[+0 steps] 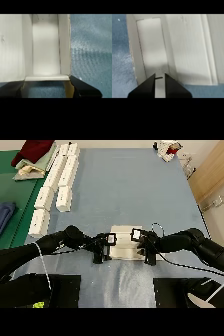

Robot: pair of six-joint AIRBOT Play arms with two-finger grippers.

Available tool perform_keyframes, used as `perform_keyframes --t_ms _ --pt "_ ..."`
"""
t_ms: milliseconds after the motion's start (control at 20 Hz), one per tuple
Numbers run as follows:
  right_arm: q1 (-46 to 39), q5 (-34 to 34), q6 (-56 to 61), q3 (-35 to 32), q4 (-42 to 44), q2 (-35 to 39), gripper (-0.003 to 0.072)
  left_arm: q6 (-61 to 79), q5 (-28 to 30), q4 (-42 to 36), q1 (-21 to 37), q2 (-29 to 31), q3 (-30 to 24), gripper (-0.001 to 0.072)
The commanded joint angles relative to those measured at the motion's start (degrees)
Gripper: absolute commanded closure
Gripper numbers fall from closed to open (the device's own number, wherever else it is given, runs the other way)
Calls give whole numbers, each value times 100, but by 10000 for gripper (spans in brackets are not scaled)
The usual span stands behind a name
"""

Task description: Fold the box.

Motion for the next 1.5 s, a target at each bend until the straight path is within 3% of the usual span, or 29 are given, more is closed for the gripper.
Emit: perform_keyframes --t_ms 0,100,250,400,550,750,850,1150,1450 --pt "-13 -767 1974 155 -1121 153 635 -7 -2 0 0 0 -2 241" --pt "-48 -1235 2874 232 -1661 299 682 -7 -2 0 0 0 -2 240" --pt "-225 -1589 4627 372 -2826 717 682 -7 -2 0 0 0 -2 240" --pt "-1010 -2328 6655 527 -3945 820 684 -7 -2 0 0 0 -2 241" --pt "-2695 -2583 6771 533 -2859 487 684 -7 -2 0 0 0 -2 240" --pt "-4837 -2575 5141 533 -323 -459 684 -7 -2 0 0 0 -2 241" --pt "-5469 -2605 4605 527 389 -1001 684 -7 -2 0 0 0 -2 241" --pt "-5836 -2586 3851 372 1029 -2072 684 -7 -2 0 0 0 -2 241" --pt "-5823 -2256 3762 -424 1696 -2186 684 -7 -2 0 0 0 -2 241"
